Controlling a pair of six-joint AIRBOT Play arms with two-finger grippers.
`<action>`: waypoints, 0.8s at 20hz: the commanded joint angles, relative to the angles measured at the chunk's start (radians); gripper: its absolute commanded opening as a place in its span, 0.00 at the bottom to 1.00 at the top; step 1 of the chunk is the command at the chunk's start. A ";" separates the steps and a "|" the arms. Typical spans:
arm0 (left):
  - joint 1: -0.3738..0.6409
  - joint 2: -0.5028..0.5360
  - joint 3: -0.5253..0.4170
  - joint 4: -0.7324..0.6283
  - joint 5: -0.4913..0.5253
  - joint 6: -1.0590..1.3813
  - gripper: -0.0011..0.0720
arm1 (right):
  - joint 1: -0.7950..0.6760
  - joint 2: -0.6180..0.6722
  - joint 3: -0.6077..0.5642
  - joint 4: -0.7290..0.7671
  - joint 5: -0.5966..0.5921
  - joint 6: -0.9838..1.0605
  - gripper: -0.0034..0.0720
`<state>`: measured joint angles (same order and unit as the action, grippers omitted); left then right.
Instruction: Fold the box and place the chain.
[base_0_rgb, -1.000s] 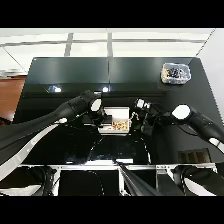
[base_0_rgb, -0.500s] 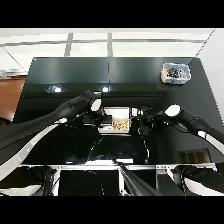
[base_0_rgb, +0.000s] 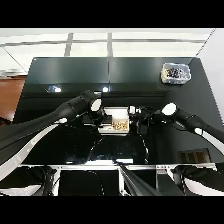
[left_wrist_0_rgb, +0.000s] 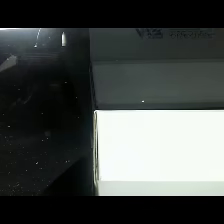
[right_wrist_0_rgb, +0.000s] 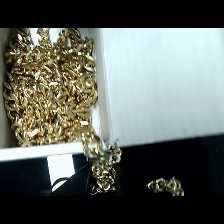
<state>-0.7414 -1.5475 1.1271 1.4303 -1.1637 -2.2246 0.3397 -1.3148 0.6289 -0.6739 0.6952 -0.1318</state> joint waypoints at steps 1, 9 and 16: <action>0.000 -0.001 0.000 0.000 0.000 0.000 0.05 | -0.023 0.065 0.002 -0.098 -0.008 0.253 0.07; 0.000 -0.001 0.000 0.001 0.002 0.000 0.05 | -0.064 0.386 0.024 0.188 0.269 0.777 0.07; 0.000 -0.001 0.000 0.001 0.002 0.000 0.05 | 0.016 0.391 0.038 0.697 0.190 0.821 0.07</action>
<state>-0.7414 -1.5475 1.1271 1.4303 -1.1629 -2.2250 0.3149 -0.9337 0.6636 -0.1360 0.9096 0.6582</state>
